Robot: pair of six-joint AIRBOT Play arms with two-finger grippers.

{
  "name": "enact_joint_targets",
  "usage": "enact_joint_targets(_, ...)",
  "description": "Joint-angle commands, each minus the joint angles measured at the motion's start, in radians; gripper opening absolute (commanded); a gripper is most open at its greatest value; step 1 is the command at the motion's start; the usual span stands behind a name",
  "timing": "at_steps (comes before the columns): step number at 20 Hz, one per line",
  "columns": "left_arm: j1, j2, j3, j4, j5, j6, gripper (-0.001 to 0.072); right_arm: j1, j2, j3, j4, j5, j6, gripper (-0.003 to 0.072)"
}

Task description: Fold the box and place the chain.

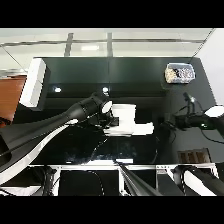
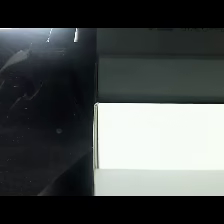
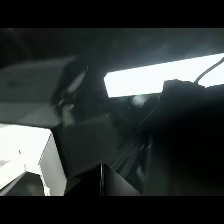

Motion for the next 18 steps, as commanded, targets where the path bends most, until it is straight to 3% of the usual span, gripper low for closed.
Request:
enact_joint_targets(1,0.001,0.000,0.000,0.001,-0.001,0.000,0.0028,0.103,-0.083,-0.037,0.132,0.000,-0.044,0.0017)
enact_joint_targets(6,0.001,0.000,0.000,0.001,-0.003,0.000,0.0028,0.238,-0.101,-0.025,0.222,-0.073,-0.063,0.0017)
enact_joint_targets(10,0.001,0.000,0.000,0.000,-0.010,0.000,0.0027,0.238,-0.101,0.032,0.216,0.021,-0.086,0.0019)
enact_joint_targets(11,0.001,0.000,0.000,0.000,-0.014,0.000,0.0028,0.238,-0.101,0.052,0.220,0.043,-0.085,0.0072)
enact_joint_targets(12,0.001,0.000,0.000,0.000,-0.017,0.000,0.0028,0.238,-0.101,0.070,0.220,0.066,-0.085,0.0364)
enact_joint_targets(13,0.001,0.000,0.000,0.000,-0.019,0.000,0.0028,0.238,-0.101,0.089,0.220,0.090,-0.086,0.0611)
enact_joint_targets(17,0.001,0.000,0.000,0.001,-0.018,0.000,0.0028,0.254,-0.101,0.119,0.242,0.135,-0.085,0.0604)
enact_joint_targets(18,0.001,0.000,0.000,0.001,-0.018,0.000,0.0028,0.272,-0.101,0.120,0.246,0.131,-0.084,0.0560)
